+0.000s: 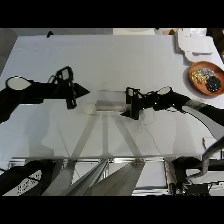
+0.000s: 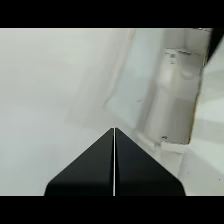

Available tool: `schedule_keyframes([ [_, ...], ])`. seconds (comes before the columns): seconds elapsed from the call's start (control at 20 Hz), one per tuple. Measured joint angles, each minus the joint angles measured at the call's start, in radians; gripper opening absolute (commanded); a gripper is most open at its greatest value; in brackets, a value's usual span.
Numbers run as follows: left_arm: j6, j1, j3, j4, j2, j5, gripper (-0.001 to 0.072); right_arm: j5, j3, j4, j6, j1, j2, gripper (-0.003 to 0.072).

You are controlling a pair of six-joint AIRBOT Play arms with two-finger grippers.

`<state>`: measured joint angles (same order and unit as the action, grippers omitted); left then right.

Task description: Fold the box and place the chain.

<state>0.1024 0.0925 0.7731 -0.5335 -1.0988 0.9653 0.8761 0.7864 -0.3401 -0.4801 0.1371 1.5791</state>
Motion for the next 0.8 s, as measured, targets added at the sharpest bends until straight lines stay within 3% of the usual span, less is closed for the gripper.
schedule_keyframes([
  [0.2, -0.491, -0.105, -0.002, -0.158, 0.066, -0.036, 0.0005, 0.0, 0.0, 0.0, 0.0, 0.0, 0.0, 0.0517],
  [0.4, -0.911, -0.144, -0.011, -0.326, 0.006, -0.016, 0.0005, 0.0, 0.0, 0.0, 0.0, 0.0, 0.0, 0.0517],
  [0.8, -1.119, -0.091, -0.015, -0.311, -0.235, 0.071, 0.0007, 0.0, 0.0, 0.0, 0.0, 0.0, 0.0, 0.0517],
])
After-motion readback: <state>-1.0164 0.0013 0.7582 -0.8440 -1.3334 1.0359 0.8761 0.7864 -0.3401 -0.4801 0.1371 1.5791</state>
